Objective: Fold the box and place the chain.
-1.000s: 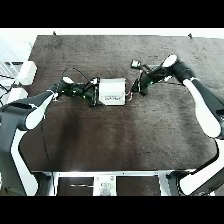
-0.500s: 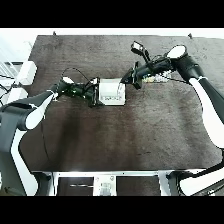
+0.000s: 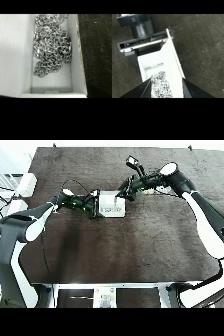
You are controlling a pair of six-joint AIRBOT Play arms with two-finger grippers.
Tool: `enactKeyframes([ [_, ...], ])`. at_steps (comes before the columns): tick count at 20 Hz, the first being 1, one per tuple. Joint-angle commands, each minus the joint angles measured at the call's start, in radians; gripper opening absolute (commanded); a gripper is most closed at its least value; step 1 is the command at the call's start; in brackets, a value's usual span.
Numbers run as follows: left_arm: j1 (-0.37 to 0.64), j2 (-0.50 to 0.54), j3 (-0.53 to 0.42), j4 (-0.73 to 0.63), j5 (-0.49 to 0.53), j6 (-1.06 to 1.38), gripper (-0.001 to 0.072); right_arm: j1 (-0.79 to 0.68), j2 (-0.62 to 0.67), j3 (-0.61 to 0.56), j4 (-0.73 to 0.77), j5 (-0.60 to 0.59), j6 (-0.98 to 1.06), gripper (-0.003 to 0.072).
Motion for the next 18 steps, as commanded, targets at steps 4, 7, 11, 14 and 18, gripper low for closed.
enactKeyframes([
  [4, 0.000, 0.001, 0.000, 0.000, 0.000, 0.000, 0.0530, 0.011, 0.020, -0.001, -0.021, 0.000, 0.005, 0.0522],
  [7, 0.000, 0.001, 0.000, 0.000, 0.000, 0.000, 0.0530, 0.056, 0.019, 0.004, -0.247, -0.005, 0.141, 0.0492],
  [11, 0.000, 0.001, 0.000, 0.000, 0.000, 0.000, 0.0530, 0.083, 0.020, 0.045, -0.434, -0.008, 0.283, 0.0493],
  [14, 0.000, 0.001, 0.000, 0.000, 0.001, 0.000, 0.0530, 0.065, 0.021, 0.105, -0.426, -0.008, 0.302, 0.0493],
  [18, 0.000, 0.001, 0.000, 0.000, 0.000, 0.000, 0.0529, -0.002, 0.037, 0.198, -0.360, -0.076, 0.300, 0.0394],
])
